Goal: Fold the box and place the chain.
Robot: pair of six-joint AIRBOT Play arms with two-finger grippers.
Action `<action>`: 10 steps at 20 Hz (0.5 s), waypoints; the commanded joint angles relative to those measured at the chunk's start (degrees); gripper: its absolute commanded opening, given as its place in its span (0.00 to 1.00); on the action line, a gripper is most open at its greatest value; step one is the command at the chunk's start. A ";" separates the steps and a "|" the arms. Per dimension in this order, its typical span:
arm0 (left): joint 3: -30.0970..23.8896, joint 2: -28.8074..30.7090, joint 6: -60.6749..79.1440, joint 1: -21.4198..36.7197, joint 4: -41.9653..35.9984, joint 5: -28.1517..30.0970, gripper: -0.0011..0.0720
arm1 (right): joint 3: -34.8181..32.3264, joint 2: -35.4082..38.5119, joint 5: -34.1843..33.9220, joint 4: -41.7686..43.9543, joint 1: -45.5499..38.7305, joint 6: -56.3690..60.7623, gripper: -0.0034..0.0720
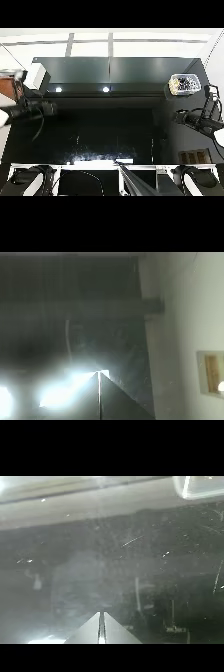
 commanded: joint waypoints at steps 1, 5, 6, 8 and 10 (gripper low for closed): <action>-6.93 3.82 0.24 -0.76 0.11 3.15 0.06 | -2.49 0.20 -0.48 -3.89 0.07 0.39 0.10; -6.93 3.89 0.22 -0.76 -2.01 3.69 0.06 | -2.49 0.20 -0.22 -3.85 0.07 0.39 0.10; -6.93 3.89 0.22 -0.76 -2.01 3.74 0.06 | -2.47 0.17 -0.22 -3.87 0.07 0.39 0.10; -6.93 3.89 0.22 -0.76 -1.97 3.78 0.06 | -2.49 0.17 -0.22 -3.87 0.07 0.39 0.10; -6.93 3.89 0.20 -0.76 -2.05 3.69 0.06 | -2.49 0.20 -0.22 -3.87 0.07 0.39 0.10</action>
